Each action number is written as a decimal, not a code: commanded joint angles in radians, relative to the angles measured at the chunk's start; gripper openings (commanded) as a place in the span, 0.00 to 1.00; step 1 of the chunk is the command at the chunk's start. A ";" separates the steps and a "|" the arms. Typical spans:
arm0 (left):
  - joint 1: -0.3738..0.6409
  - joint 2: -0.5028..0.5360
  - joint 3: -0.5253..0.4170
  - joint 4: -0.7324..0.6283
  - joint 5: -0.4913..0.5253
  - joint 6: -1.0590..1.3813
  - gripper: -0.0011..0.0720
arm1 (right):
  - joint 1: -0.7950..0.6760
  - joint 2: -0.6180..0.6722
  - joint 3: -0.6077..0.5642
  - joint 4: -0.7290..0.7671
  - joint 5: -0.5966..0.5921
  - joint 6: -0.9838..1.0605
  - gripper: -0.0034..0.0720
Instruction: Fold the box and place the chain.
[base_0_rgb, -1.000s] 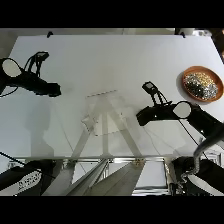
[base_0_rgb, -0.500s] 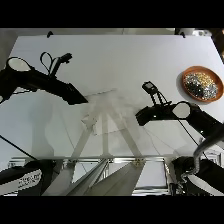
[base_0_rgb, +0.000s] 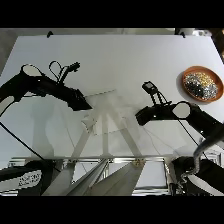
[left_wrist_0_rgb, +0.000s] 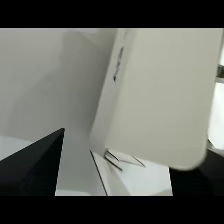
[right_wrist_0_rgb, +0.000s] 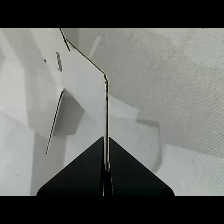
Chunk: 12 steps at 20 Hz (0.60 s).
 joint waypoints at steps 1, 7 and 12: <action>-0.024 -0.007 -0.040 -0.058 0.113 0.089 0.97 | 0.001 0.001 0.000 0.006 0.002 0.001 0.06; -0.061 -0.091 -0.049 -0.078 0.131 0.110 0.63 | 0.001 0.001 -0.001 0.026 0.003 0.000 0.06; -0.056 -0.101 -0.048 -0.092 0.130 0.117 0.27 | 0.001 0.001 0.000 0.028 0.003 0.000 0.06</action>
